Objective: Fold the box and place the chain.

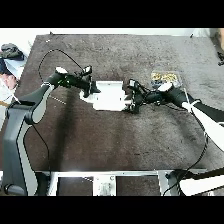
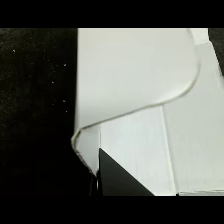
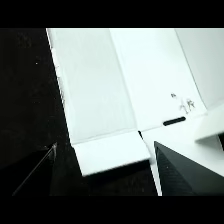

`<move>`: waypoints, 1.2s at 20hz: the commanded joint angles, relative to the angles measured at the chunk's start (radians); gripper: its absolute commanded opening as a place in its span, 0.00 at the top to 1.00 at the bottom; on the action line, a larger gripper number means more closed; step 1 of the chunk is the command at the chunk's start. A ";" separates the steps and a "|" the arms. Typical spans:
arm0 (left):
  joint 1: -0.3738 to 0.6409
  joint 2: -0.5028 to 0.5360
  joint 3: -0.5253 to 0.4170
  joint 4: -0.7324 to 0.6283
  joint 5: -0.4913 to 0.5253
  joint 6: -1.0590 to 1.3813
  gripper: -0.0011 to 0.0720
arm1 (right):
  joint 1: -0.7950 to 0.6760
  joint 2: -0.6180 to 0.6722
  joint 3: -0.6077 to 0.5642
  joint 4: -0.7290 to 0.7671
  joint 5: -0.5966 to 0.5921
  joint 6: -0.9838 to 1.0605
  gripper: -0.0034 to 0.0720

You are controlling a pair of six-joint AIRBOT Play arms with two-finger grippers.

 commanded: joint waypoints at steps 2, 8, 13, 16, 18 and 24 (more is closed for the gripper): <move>0.001 0.000 0.000 0.000 0.001 0.000 0.97 | 0.085 -0.005 -0.001 -0.079 -0.113 -0.042 0.00; 0.001 0.000 0.000 0.000 0.001 0.000 0.97 | 0.160 -0.043 -0.001 -0.143 -0.246 -0.037 0.00; 0.001 0.000 0.000 0.000 0.002 0.000 0.97 | 0.156 -0.004 -0.001 -0.118 -0.332 -0.011 0.00; 0.001 0.000 0.000 0.000 0.002 0.000 0.97 | 0.126 0.030 -0.001 -0.114 -0.336 -0.011 0.00; 0.001 0.000 0.000 0.000 0.002 0.000 0.97 | 0.103 0.032 0.001 -0.109 -0.327 -0.011 0.00; 0.001 0.000 0.000 0.000 0.002 0.000 0.97 | 0.085 0.032 0.010 -0.107 -0.297 -0.020 0.00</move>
